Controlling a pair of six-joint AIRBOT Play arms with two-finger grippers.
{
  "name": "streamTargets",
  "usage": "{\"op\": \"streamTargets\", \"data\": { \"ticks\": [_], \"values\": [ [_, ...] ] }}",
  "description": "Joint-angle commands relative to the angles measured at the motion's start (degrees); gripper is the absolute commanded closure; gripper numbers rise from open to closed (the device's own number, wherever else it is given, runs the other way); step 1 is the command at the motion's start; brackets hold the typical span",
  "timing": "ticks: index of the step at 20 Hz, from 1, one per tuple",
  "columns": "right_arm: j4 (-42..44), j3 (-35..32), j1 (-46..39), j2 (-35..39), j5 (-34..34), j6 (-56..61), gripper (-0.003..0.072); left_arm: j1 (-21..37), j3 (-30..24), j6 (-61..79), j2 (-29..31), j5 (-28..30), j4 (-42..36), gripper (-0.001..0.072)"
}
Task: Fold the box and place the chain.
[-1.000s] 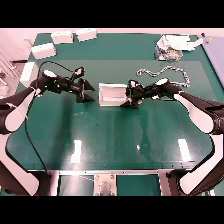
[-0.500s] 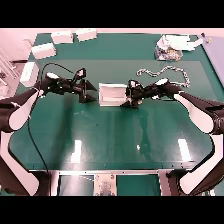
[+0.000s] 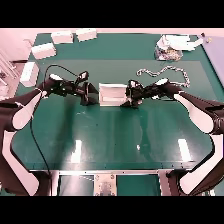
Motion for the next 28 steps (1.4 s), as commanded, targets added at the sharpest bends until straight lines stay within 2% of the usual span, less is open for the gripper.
{"op": "streamTargets", "data": {
  "ticks": [1,6,21,28],
  "values": [
    [0.02,0.02,0.04,0.0,0.0,0.02,0.0096,-0.07,0.0,0.13,-0.07,-0.28,0.0,-0.0011],
    [0.02,0.02,0.04,0.0,0.0,0.02,0.0097,-0.2,0.0,0.09,-0.96,-0.35,-0.42,-0.0011],
    [0.02,0.02,0.04,0.0,0.0,0.02,0.0096,-3.85,0.0,-0.13,-2.8,5.11,-1.31,-0.0011],
    [0.02,0.02,0.04,0.0,0.0,0.02,0.0096,-4.33,0.0,-3.19,-3.28,5.42,-2.23,-0.0011]
  ]
}}
